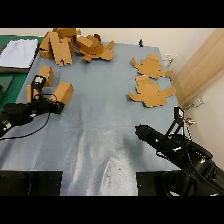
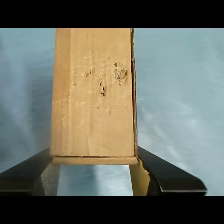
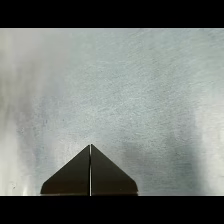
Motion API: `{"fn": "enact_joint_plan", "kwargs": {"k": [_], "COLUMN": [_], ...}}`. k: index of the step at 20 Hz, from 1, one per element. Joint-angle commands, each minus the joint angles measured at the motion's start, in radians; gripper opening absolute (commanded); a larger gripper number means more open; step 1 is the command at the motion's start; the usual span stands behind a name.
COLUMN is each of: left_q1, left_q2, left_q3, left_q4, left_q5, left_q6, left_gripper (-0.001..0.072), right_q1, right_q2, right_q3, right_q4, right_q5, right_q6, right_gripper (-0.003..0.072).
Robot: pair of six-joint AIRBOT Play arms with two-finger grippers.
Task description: Fold the box.
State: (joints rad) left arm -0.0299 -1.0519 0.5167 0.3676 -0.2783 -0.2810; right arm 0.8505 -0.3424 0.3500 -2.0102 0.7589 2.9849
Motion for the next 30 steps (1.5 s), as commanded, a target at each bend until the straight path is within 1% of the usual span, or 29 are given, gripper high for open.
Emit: {"fn": "enact_joint_plan", "kwargs": {"k": [1, 5, 7, 11, 15, 16, 18, 21, 23, 25, 27, 28, 30], "left_q1": [0.132, 0.144, 0.144, 0.145, 0.156, 0.164, 0.191, 0.277, 0.356, 0.417, 0.414, 0.383, 0.263], "left_q2": [-0.055, -0.151, -0.187, -0.191, -0.190, -0.188, -0.187, -0.163, -0.113, -0.041, 0.036, 0.073, 0.117], "left_q3": [0.017, 0.076, 0.106, 0.124, 0.124, 0.124, 0.124, 0.124, 0.124, 0.124, 0.124, 0.126, 0.137], "left_q4": [0.001, 0.001, 0.008, 0.016, 0.022, 0.021, 0.019, 0.024, 0.039, 0.040, -0.008, -0.034, -0.056], "left_q5": [-0.001, 0.003, 0.037, 0.134, 0.127, 0.101, 0.045, -0.113, -0.230, -0.372, -0.426, -0.449, -0.455], "left_q6": [-0.006, -0.004, -0.005, -0.004, -0.006, -0.010, -0.086, -0.190, -0.223, -0.243, -0.260, -0.258, -0.259], "left_gripper": [0.0524, 0.0524, 0.0524, 0.0524, 0.0531, 0.0690, 0.0691, 0.0691, 0.0691, 0.0691, 0.0691, 0.0691, 0.0691], "right_q1": [0.000, 0.000, 0.000, 0.000, 0.000, 0.000, 0.000, 0.000, 0.000, 0.000, 0.000, 0.000, -0.010], "right_q2": [0.001, 0.001, 0.001, 0.001, 0.001, 0.001, 0.001, 0.001, 0.001, 0.000, -0.004, -0.015, -0.067], "right_q3": [0.000, 0.000, 0.000, 0.000, 0.000, 0.000, 0.000, 0.000, 0.000, 0.000, 0.000, 0.000, 0.001], "right_q4": [-0.008, -0.009, -0.008, -0.005, -0.006, -0.006, -0.005, -0.006, -0.006, -0.005, -0.006, -0.006, -0.024], "right_q5": [0.001, 0.000, 0.000, 0.000, 0.000, 0.000, 0.000, 0.000, 0.000, 0.000, -0.018, -0.045, -0.090], "right_q6": [0.017, 0.018, 0.018, 0.018, 0.018, 0.018, 0.018, 0.018, 0.018, 0.018, 0.012, -0.019, -0.057], "right_gripper": [0.0004, 0.0004, 0.0004, 0.0004, 0.0004, 0.0004, 0.0005, 0.0005, 0.0005, 0.0005, 0.0006, 0.0006, 0.0006]}}
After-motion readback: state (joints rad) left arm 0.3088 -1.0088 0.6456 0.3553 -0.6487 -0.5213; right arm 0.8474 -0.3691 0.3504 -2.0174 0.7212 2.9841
